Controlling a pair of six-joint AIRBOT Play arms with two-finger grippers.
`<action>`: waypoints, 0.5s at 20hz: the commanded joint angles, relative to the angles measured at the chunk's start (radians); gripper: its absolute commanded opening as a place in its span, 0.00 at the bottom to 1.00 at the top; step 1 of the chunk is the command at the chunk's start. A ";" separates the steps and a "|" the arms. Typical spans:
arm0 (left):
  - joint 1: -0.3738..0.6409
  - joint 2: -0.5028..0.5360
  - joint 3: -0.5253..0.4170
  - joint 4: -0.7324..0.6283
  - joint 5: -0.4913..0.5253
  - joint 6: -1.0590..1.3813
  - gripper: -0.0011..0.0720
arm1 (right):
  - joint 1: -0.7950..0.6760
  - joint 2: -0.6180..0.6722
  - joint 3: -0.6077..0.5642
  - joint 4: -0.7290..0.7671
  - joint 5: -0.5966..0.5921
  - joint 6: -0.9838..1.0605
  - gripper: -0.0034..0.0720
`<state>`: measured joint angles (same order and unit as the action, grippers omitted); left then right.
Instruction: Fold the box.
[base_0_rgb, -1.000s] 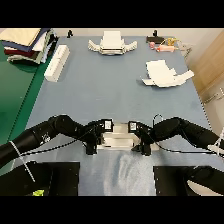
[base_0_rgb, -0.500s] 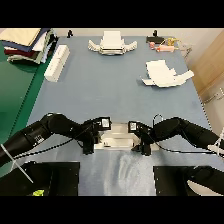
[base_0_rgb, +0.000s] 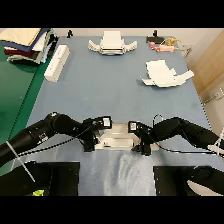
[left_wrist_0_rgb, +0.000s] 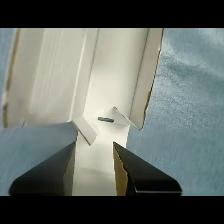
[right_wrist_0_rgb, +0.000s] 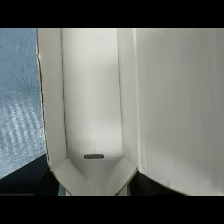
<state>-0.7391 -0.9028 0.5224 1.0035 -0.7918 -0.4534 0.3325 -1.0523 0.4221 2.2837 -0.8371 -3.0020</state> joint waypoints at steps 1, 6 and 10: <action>-0.062 -0.063 0.001 -0.075 0.034 0.099 0.50 | 0.000 0.000 0.001 0.000 0.000 0.000 0.63; -0.084 -0.071 0.001 -0.092 0.123 0.129 0.31 | 0.000 0.000 0.001 0.000 0.000 0.000 0.63; -0.084 -0.071 0.001 -0.149 0.137 0.158 0.31 | 0.000 0.000 0.001 0.000 0.000 0.000 0.63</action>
